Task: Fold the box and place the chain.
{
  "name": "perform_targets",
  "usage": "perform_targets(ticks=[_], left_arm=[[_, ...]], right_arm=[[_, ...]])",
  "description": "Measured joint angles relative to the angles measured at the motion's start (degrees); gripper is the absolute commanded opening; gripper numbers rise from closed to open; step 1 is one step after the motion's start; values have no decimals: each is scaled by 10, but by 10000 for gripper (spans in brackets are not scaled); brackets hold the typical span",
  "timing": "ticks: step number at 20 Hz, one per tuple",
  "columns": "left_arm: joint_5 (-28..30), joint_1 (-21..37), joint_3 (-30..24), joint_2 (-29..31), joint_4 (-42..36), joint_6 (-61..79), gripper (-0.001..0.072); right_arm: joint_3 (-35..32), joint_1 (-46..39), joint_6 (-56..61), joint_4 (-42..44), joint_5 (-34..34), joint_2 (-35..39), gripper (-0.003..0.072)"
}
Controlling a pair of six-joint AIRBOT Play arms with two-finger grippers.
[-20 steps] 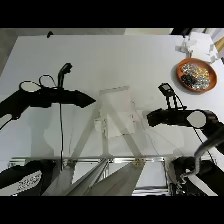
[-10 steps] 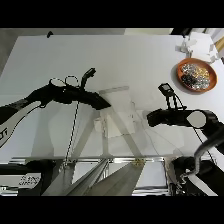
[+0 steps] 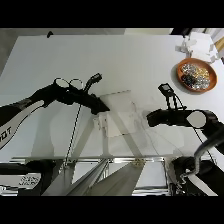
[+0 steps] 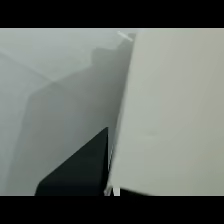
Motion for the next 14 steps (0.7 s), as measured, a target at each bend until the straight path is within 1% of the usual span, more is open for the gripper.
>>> perform_targets(ticks=[1, 3, 6, 7, 9, 14], left_arm=[[-2, -2, 0, 0, -1, 19, 5], [0, -5, 2, 0, 1, 45, 4], [0, -14, 9, 2, 5, 84, 4], [0, -19, 13, 2, 13, 103, 4], [0, -35, 22, 3, 30, 140, 4], [40, -87, 30, 3, 72, 221, 5]], right_arm=[[0, 0, 0, 2, 0, 0, 30], [0, 0, 2, 7, 2, 1, 194], [11, 0, 2, 13, 19, 2, 313], [18, 0, 2, 12, 30, 3, 331], [35, 0, 2, 4, 53, 9, 337], [65, 0, 1, -54, 113, 42, 337]])
